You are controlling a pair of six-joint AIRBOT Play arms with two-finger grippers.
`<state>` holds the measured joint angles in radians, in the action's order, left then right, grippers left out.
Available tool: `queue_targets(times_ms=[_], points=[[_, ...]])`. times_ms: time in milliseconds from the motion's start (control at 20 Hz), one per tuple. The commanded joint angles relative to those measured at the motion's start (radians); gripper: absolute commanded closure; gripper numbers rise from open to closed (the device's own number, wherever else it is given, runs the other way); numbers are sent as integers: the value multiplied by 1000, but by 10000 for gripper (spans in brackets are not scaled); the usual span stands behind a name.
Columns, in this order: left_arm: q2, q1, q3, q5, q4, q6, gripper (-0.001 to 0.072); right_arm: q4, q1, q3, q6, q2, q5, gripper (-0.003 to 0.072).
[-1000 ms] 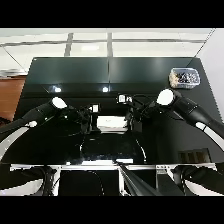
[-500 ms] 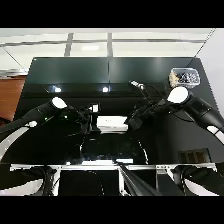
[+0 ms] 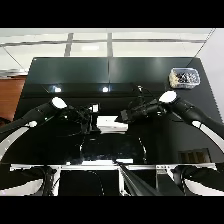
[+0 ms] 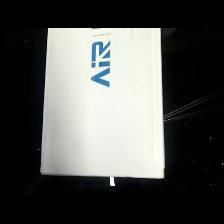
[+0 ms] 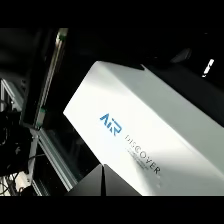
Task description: Fold the box and place the chain.
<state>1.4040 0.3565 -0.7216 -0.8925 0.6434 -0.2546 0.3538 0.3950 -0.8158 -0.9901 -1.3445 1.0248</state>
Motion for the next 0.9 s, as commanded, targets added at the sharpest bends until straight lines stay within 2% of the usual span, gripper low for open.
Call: queue_targets(times_ms=[0, 850], points=[[0, 0, 0, 0, 0, 0, 311, 20, 0, 2, -27, -29, -23, 674], [0, 0, 0, 0, 0, 0, 309, 109, 0, 2, -54, -87, -23, 674]])
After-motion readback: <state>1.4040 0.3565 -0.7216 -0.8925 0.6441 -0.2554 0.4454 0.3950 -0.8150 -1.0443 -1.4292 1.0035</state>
